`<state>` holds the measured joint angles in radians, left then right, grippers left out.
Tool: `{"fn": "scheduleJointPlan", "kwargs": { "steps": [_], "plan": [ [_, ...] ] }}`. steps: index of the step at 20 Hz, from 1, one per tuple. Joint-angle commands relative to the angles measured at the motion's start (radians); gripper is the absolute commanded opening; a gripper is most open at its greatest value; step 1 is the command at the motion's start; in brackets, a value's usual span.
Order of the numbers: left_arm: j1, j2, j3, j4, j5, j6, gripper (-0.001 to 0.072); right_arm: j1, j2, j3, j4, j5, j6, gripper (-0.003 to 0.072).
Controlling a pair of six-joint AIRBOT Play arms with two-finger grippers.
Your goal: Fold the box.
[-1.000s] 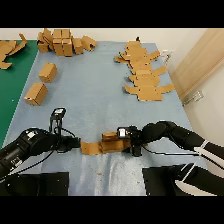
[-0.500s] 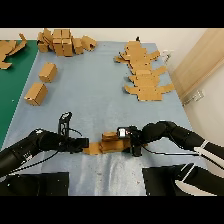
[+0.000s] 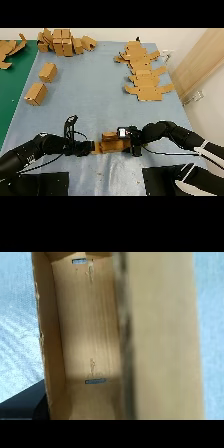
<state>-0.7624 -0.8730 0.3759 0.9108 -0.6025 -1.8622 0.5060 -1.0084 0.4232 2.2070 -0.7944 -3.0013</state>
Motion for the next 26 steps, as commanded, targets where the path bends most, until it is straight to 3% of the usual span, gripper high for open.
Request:
{"fn": "scheduleJointPlan", "kwargs": {
  "steps": [1,5,14,16,20,23,26],
  "plan": [
    [-0.095,-0.001,-0.005,-0.056,0.142,0.003,0.0008,0.0,0.0,-0.001,0.0,0.0,0.0,0.051],
    [-0.167,0.0,0.001,-0.082,0.215,0.003,0.0008,0.0,0.0,-0.001,0.0,0.0,0.0,0.051],
    [-0.192,-0.001,0.014,-0.056,0.218,-0.09,0.0002,0.0,0.0,-0.001,0.0,0.0,0.0,0.051],
    [-0.192,-0.004,0.03,0.088,0.183,-0.244,0.0001,0.0,0.0,-0.001,0.0,0.0,0.0,0.051],
    [-0.244,-0.047,0.148,0.523,0.048,-0.667,0.0001,0.0,0.0,-0.001,0.0,0.0,0.0,0.051],
    [-0.289,-0.109,0.209,0.525,0.035,-0.727,0.0009,0.0,0.0,-0.001,0.0,0.0,0.0,0.051],
    [-0.29,-0.098,0.226,0.504,0.034,-0.718,0.0011,0.0,0.0,-0.001,0.0,0.0,0.0,0.051]
  ]
}}
